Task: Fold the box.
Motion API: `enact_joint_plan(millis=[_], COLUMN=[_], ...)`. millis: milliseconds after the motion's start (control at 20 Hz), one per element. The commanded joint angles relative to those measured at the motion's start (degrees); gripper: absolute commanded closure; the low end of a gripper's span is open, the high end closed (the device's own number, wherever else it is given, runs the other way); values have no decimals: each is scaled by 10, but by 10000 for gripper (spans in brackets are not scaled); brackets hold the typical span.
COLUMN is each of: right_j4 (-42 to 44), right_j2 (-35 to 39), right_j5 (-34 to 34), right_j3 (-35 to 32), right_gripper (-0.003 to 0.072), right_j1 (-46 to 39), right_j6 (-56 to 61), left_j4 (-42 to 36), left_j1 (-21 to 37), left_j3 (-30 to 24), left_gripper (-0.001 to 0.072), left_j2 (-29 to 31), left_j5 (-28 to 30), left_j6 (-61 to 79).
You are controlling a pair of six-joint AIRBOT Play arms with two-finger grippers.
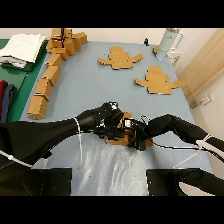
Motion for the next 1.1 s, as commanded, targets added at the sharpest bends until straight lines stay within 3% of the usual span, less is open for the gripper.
enact_joint_plan(millis=[0,200,450,650,800,850,900,1050], right_j4=[0,0,0,0,0,0,0,0], right_j2=[0,0,0,0,0,0,0,0], right_j5=[0,0,0,0,0,0,0,0], right_j3=[1,1,1,1,1,1,1,1], right_gripper=[106,106,106,106,106,106,106,107], right_j1=[0,0,0,0,0,0,0,0], right_j6=[0,0,0,0,0,0,0,0], left_j4=[-15,-82,-210,-297,-308,-305,-305,-306], left_j1=[12,74,177,260,317,332,342,338], left_j3=[24,68,75,75,75,75,75,62], left_gripper=[332,332,332,333,334,418,691,696], left_j2=[7,8,8,8,8,8,8,17], left_j5=[-39,-90,-106,-106,-102,-96,-92,-74], left_j6=[3,65,154,300,462,526,602,781])
